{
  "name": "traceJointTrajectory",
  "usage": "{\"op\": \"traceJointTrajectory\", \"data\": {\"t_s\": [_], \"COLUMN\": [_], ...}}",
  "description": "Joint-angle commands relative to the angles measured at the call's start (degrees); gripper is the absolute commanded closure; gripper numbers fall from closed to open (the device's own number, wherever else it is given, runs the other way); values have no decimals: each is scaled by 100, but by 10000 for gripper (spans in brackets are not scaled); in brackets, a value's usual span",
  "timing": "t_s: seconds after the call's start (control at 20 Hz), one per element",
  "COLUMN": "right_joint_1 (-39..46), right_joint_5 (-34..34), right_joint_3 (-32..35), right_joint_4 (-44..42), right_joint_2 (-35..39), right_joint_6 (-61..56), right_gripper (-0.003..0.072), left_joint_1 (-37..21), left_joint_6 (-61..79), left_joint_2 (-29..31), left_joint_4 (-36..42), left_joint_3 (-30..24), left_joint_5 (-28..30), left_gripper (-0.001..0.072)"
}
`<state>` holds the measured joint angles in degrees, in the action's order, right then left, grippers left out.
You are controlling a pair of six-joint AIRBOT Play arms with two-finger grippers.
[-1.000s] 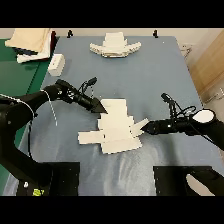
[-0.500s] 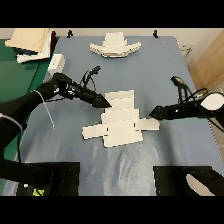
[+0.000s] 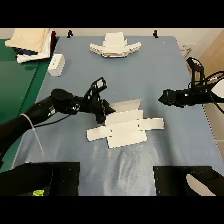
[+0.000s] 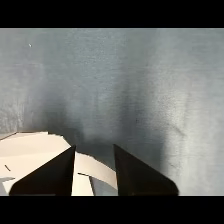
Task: Fold the box.
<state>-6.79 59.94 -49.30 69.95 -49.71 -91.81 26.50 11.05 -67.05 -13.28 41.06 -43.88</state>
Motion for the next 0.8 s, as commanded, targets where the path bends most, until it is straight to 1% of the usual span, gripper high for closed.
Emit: {"op": "traceJointTrajectory", "data": {"t_s": [0.0, 0.1, 0.25, 0.45, 0.5, 0.55, 0.6, 0.65, 0.7, 0.75], "right_joint_1": [-11, -13, -15, -24, -24, -24, -24, -24, -26, -68], "right_joint_5": [-101, -192, -240, -238, -238, -238, -214, -114, 149, 505], "right_joint_3": [79, 168, 236, 236, 236, 236, 236, 236, 236, 236], "right_joint_4": [-166, -225, -350, -433, -437, -448, -492, -595, -743, -758], "right_joint_2": [-116, -181, -249, -260, -260, -260, -260, -260, -260, -260], "right_joint_6": [-125, -125, -122, -118, -118, -118, -118, -114, -66, -61], "right_gripper": [327, 327, 327, 327, 355, 410, 414, 522, 672, 682], "left_joint_1": [402, 564, 767, 852, 852, 852, 852, 850, 850, 850], "left_joint_6": [1364, 1471, 1657, 1665, 1668, 1674, 1676, 1676, 1676, 1674], "left_joint_2": [474, 503, 503, 501, 501, 501, 501, 501, 503, 503], "left_joint_4": [704, 730, 730, 734, 734, 732, 730, 730, 730, 730], "left_joint_3": [-660, -785, -809, -894, -940, -986, -1014, -1019, -1016, -1016], "left_joint_5": [708, 704, 756, 855, 938, 1084, 1215, 1307, 1340, 1333], "left_gripper": [701, 700, 700, 701, 701, 700, 700, 700, 700, 699]}}
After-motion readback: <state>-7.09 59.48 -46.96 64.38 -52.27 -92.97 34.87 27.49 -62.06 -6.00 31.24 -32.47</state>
